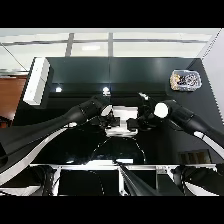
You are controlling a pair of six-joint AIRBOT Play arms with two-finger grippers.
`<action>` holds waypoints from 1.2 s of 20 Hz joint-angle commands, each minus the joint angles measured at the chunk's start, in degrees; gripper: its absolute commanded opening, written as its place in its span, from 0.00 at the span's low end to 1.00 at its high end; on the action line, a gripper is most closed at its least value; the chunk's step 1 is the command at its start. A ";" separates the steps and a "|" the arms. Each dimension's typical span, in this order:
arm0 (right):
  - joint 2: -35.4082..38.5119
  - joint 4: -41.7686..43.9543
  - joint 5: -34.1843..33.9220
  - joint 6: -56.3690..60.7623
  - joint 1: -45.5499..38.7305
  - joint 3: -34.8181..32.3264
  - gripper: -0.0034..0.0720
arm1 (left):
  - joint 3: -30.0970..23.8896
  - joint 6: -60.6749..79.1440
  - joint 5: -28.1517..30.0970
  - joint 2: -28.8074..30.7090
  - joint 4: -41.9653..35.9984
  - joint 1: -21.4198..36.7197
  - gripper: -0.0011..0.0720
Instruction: Fold the box and place the chain.
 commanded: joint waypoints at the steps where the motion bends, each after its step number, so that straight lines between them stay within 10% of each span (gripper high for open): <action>1: -2.14 -6.95 1.33 8.26 2.43 3.30 0.66 | 0.02 -0.02 0.13 -0.04 0.02 0.02 0.05; 7: -4.79 -13.16 7.28 16.28 3.50 6.23 0.64 | 0.02 -0.02 0.11 -0.04 0.02 0.02 0.05; 8: -4.81 -13.64 7.19 16.28 4.07 6.23 0.41 | 0.02 -0.02 0.11 -0.04 0.00 0.02 0.05; 9: -4.81 -13.64 6.47 16.31 4.66 6.23 0.38 | 0.02 -0.02 0.09 -0.04 0.02 0.02 0.05; 24: -8.22 -17.57 9.46 20.20 7.39 8.98 0.34 | 0.02 -0.02 0.07 -0.04 0.02 0.02 0.05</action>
